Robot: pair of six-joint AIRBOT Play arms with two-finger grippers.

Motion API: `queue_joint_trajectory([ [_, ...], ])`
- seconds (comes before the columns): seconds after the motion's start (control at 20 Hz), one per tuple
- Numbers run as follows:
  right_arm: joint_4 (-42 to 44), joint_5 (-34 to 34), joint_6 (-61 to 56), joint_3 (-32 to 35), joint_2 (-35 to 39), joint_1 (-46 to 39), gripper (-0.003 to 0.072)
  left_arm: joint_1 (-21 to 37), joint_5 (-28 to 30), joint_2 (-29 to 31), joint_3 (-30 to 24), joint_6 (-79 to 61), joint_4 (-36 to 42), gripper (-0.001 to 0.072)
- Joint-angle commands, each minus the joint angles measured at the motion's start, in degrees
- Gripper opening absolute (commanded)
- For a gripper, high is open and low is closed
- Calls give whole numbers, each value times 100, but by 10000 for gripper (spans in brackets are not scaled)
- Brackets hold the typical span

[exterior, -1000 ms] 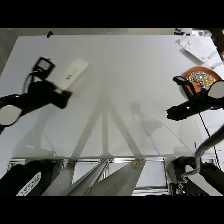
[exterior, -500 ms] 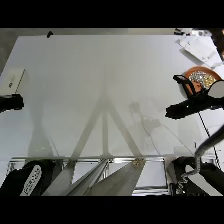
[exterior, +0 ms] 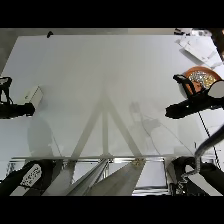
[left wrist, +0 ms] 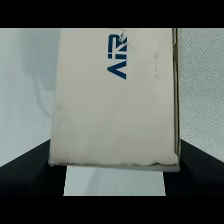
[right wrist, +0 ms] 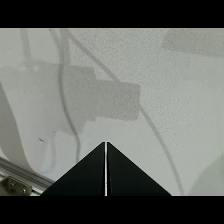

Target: Fold the box and place the chain.

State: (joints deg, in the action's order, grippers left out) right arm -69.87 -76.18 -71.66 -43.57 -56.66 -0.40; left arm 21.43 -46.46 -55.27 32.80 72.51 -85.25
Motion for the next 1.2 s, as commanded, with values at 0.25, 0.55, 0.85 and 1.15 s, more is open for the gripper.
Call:
queue_joint_trajectory([
  [0.25,2,79,-2,2,-2,-2,7,20,221,-1047,-66,-68,15,4],
  [0.55,2,81,-2,2,-2,-2,7,13,118,-951,-66,-70,-66,473],
  [0.85,2,76,-2,2,-2,-2,7,13,7,-435,-63,-70,-70,700],
  [1.15,2,70,-2,2,-2,-2,7,-87,-26,804,-63,-267,-48,699],
])
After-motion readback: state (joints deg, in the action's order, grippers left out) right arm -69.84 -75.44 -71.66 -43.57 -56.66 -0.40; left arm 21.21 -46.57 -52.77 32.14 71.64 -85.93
